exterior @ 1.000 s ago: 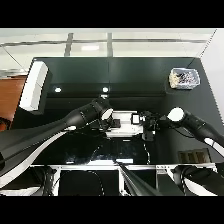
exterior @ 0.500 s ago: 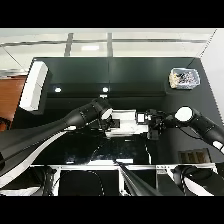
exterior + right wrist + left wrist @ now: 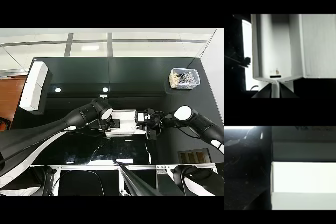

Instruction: Fold the box and place the chain.

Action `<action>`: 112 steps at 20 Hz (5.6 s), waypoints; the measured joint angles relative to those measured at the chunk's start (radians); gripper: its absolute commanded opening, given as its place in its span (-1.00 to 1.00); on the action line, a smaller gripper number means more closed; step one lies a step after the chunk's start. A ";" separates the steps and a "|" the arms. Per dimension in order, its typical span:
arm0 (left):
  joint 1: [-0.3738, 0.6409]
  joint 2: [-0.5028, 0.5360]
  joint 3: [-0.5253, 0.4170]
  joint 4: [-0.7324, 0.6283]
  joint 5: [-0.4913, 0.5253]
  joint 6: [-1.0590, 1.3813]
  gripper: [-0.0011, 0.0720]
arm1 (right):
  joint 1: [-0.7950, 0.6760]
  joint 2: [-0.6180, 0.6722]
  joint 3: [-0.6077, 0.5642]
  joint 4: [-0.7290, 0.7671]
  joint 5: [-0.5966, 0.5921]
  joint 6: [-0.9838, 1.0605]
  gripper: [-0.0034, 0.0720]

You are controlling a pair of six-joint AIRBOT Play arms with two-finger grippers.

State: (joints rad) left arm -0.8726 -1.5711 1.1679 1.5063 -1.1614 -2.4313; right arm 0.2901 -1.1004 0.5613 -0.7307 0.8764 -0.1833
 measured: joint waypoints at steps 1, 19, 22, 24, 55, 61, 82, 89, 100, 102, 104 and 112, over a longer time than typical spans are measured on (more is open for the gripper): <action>0.000 0.000 0.000 0.000 0.000 0.000 -0.90 | 0.000 -0.005 -0.001 0.022 0.004 -0.003 -0.63; 0.000 0.000 0.000 0.000 0.003 0.000 -0.90 | 0.047 -0.103 -0.003 0.190 -0.029 0.074 -0.19; 0.000 0.000 0.000 0.000 0.003 0.000 -0.90 | 0.046 -0.100 -0.003 0.179 -0.024 0.109 -0.20; 0.000 0.000 0.000 0.000 0.003 0.000 -0.90 | 0.046 -0.088 -0.003 0.170 -0.021 0.142 0.80; 0.000 0.000 0.000 0.000 0.001 0.000 -0.90 | -0.415 -0.068 -0.105 0.097 0.183 1.256 -0.88; 0.000 0.000 0.000 0.000 0.001 0.000 -0.90 | -0.348 -0.114 -0.048 0.131 0.222 1.193 -0.57; 0.000 0.000 0.000 0.000 0.001 0.000 -0.90 | -0.102 -0.122 0.153 0.101 0.300 1.268 -0.02; 0.000 0.000 0.000 0.000 -0.003 -0.001 -0.90 | 0.013 -0.122 0.180 -0.014 0.209 1.405 -0.02; 0.000 0.000 0.000 0.000 0.002 0.000 -0.90 | 0.255 -0.159 0.297 -0.464 0.124 1.868 -0.10; 0.000 0.000 0.000 0.000 0.002 0.000 -0.90 | 0.292 -0.180 0.320 -0.531 0.140 1.942 -0.10; 0.000 0.000 0.000 0.000 0.002 0.000 -0.90 | 0.322 -0.204 0.338 -0.596 0.153 2.016 -0.10; 0.000 0.000 0.000 0.000 0.002 0.000 -0.90 | 0.391 -0.252 0.359 -0.690 0.175 2.226 -0.10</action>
State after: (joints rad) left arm -0.8726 -1.5711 1.1679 1.5063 -1.1599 -2.4317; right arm 0.6811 -1.3521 0.9207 -1.4208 1.0519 2.0422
